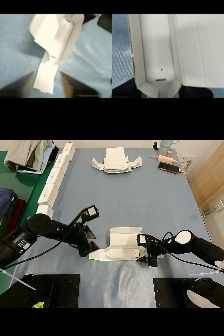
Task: Fold the box.
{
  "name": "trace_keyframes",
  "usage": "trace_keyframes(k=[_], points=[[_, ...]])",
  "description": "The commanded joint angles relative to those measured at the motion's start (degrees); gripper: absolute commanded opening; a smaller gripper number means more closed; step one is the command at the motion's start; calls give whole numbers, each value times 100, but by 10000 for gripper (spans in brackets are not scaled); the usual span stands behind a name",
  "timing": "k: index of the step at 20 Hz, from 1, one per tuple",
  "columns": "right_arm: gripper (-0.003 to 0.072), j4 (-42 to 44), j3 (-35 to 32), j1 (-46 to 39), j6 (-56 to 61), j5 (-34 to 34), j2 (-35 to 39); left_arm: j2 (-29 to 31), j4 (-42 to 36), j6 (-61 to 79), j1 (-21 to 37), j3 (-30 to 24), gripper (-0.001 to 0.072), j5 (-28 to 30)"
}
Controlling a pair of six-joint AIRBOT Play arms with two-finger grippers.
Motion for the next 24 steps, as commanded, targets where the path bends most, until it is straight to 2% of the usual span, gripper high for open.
trace_keyframes(k=[1,5,10,13,14,15,17,19,24], points=[[512,-20,-2,4,2,4,4,-63,-391,1779,157,-643,686,284],[512,-20,-2,4,2,4,4,-413,-1228,3248,-74,-1036,687,592],[512,-20,-2,4,2,4,4,-994,-1930,3698,-538,-1032,686,1460],[512,-20,-2,4,2,4,4,-1292,-2199,3856,-649,-1019,665,1648],[512,-20,-2,4,2,4,4,-1349,-2243,3853,-688,-1019,563,1646],[512,-20,-2,4,2,4,4,-1364,-2256,3853,-750,-1021,548,1648],[512,-20,-2,4,2,4,4,-1364,-2260,3853,-876,-1021,361,1646],[512,-17,-2,4,2,4,4,-1397,-2280,3858,-957,-1021,213,1661],[512,-20,-2,4,2,4,4,-1580,-2859,4406,-990,-1021,215,2009]])
